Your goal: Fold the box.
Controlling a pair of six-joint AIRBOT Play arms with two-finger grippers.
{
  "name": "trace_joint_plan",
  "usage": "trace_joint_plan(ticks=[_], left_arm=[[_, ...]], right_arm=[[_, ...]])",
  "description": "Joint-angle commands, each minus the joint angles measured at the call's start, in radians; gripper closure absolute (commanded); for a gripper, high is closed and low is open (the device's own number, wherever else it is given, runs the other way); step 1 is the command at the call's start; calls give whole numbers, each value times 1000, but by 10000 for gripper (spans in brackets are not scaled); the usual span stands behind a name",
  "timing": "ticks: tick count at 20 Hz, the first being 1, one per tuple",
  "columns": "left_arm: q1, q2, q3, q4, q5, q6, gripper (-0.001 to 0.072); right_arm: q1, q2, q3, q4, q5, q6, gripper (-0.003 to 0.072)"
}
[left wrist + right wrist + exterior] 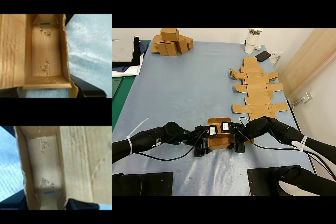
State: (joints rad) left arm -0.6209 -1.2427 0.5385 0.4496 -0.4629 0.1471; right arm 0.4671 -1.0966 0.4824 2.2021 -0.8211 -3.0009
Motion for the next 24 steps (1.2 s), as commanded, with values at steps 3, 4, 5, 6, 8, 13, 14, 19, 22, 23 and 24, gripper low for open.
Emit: trace_joint_plan(ticks=[3, 4, 5, 6, 8, 13, 14, 19, 22, 23, 24], left_arm=[[-16, -7, 8, 42, 17, -40, 347], [-18, -7, 8, 42, 18, -40, 347], [-18, -7, 8, 45, 18, -40, 346], [-17, -7, 8, 45, 18, -40, 347], [-18, -7, 8, 44, 17, -40, 347], [-18, -7, 8, 44, 16, -40, 348], [-18, -7, 8, 44, 16, -40, 347], [-18, -7, 8, 44, 16, -40, 348], [-18, -7, 8, 44, 16, -40, 347], [-18, -7, 8, 44, 16, -40, 348], [-18, -7, 8, 44, 16, -40, 348]], right_arm=[[0, 0, 0, 0, 0, 0, 184], [0, 0, 0, 0, 0, 0, 184], [0, 0, 0, 0, 0, 0, 184], [0, 0, 0, 0, 0, 0, 184], [0, 0, 0, 0, 0, 0, 184], [0, 0, 0, 0, 0, 0, 184], [0, 0, 0, 0, 0, 0, 184], [0, 0, 0, 0, 0, 0, 184], [0, 0, 0, 0, 0, 0, 184], [0, 0, 0, 0, 0, 0, 184], [0, 0, 0, 1, -1, 0, 184]])
